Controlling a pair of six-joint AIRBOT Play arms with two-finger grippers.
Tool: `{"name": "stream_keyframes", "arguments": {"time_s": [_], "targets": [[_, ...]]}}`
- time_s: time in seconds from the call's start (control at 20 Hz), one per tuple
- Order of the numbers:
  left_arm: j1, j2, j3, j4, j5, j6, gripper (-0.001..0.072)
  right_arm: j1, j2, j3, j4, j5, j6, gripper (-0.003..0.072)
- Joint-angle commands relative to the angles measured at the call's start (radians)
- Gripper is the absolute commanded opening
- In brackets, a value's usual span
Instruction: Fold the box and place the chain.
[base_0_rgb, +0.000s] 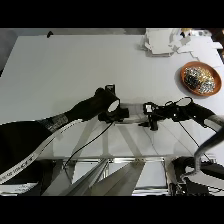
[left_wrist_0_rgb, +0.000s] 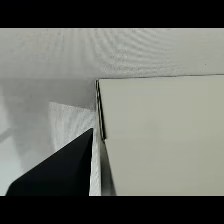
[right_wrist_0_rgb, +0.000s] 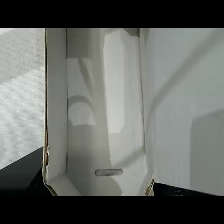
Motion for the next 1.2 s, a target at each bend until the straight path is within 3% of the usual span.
{"name": "stream_keyframes", "arguments": {"time_s": [0.0, 0.05, 0.15, 0.4, 0.45, 0.7, 0.85, 1.15], "targets": [[0.005, -0.037, 0.057, 0.002, -0.097, -0.003, 0.0264, 0.0, 0.0, 0.0, 0.0, 0.0, 0.0, 0.0445], [0.005, -0.037, 0.057, 0.002, -0.096, -0.003, 0.026, 0.0, 0.0, 0.0, 0.0, 0.0, 0.0, 0.0445], [0.009, -0.038, 0.057, -0.002, -0.091, -0.003, 0.013, 0.0, 0.0, 0.0, 0.0, 0.0, 0.0, 0.0445], [0.008, -0.058, 0.057, -0.003, -0.106, -0.003, 0.0119, 0.0, 0.0, 0.0, 0.0, 0.0, 0.0, 0.0445], [0.003, -0.065, 0.057, -0.005, -0.114, -0.002, 0.0, 0.0, 0.0, 0.0, 0.0, 0.0, 0.0, 0.0445], [-0.005, -0.068, 0.057, -0.003, -0.113, 0.042, 0.0039, 0.0, 0.0, 0.0, 0.0, 0.0, 0.0, 0.0445], [-0.007, -0.068, 0.057, 0.0, -0.106, 0.042, 0.0215, 0.0, 0.0, 0.0, 0.0, 0.0, 0.0, 0.0445], [-0.007, -0.068, 0.057, 0.002, -0.091, 0.043, 0.0195, 0.0, 0.0, 0.0, 0.0, 0.0, 0.0, 0.0445]]}}
